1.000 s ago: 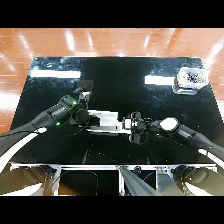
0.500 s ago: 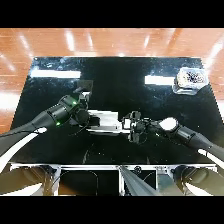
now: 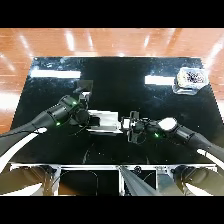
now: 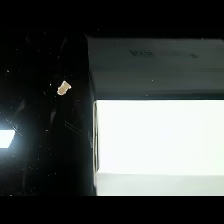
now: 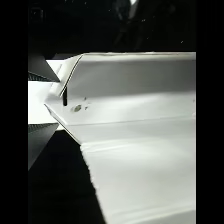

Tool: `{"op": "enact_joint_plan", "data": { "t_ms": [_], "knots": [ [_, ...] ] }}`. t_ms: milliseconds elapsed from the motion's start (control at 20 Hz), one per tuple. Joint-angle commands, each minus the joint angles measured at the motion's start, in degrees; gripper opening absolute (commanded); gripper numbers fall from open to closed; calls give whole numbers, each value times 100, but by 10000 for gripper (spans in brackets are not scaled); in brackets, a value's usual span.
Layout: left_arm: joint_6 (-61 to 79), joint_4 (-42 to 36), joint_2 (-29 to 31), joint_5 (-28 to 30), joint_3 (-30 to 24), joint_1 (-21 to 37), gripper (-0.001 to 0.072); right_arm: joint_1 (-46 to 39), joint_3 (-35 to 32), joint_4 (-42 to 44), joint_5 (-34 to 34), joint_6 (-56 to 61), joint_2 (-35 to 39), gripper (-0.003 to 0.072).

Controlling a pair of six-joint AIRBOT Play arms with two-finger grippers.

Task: Fold the box and place the chain.

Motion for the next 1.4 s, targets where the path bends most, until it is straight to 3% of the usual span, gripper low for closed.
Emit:
{"op": "enact_joint_plan", "data": {
  "t_ms": [0, 350, 900, 1000, 1250, 1300, 1350],
  "knots": [
    [-2, -66, -4, 11, 0, -4, 25, 179, 22, 22, -13, -2, -103, 303],
    [-2, -70, -4, 11, 0, -4, 24, 457, 61, 426, -492, -2, -254, 302],
    [-2, -90, -4, 26, 0, -2, 25, 455, 354, 476, -396, 66, -428, 307],
    [-2, -63, -4, 57, 0, 9, 25, 400, 354, 70, -323, 505, -404, 313],
    [-2, -46, -4, 55, 0, 9, 25, 0, 354, -2105, 595, 2315, -153, 323],
    [-2, -46, -4, 55, 0, 9, 25, -92, 354, -2205, 638, 2496, -129, 482],
    [-2, -50, -4, 55, 0, 9, 25, -186, 354, -2192, 673, 2538, -118, 521]
  ]
}}
